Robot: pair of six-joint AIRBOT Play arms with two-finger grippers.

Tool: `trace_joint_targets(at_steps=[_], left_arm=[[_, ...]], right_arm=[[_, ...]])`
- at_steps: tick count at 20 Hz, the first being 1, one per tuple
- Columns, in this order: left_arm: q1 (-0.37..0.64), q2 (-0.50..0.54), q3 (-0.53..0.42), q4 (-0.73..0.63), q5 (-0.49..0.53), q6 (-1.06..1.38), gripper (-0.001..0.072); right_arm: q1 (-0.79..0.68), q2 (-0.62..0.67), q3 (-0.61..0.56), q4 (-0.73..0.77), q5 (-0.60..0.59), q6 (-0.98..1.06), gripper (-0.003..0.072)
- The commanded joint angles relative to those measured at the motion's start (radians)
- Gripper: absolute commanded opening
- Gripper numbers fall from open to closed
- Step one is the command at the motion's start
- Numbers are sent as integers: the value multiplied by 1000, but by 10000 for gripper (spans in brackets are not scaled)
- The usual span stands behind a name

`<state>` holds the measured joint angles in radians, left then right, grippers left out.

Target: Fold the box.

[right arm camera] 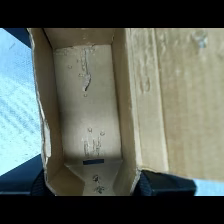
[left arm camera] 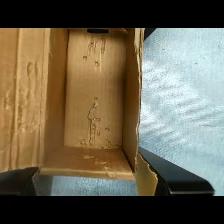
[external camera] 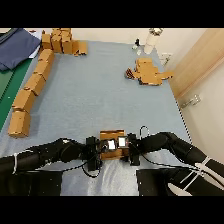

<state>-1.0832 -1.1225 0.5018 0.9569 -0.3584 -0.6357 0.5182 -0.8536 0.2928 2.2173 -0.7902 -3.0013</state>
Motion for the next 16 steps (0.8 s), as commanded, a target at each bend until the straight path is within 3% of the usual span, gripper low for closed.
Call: trace_joint_targets(at_steps=[1, 5, 7, 8, 16], left_arm=[[-2, -6, 2, 0, 19, 1, 697], [-2, -6, 2, 0, 17, 1, 693], [-2, -6, 2, 1, 14, 7, 433], [-2, -6, 2, 1, 11, 14, 411], [-2, -6, 2, 1, 11, 16, 411]], right_arm=[[1, 1, 1, 0, 3, 0, 578], [1, 1, 1, 0, 3, 0, 578], [1, 1, 1, 0, 3, 0, 578], [1, 1, 1, 0, 3, 0, 578], [1, 1, 1, 0, 3, 0, 578]])
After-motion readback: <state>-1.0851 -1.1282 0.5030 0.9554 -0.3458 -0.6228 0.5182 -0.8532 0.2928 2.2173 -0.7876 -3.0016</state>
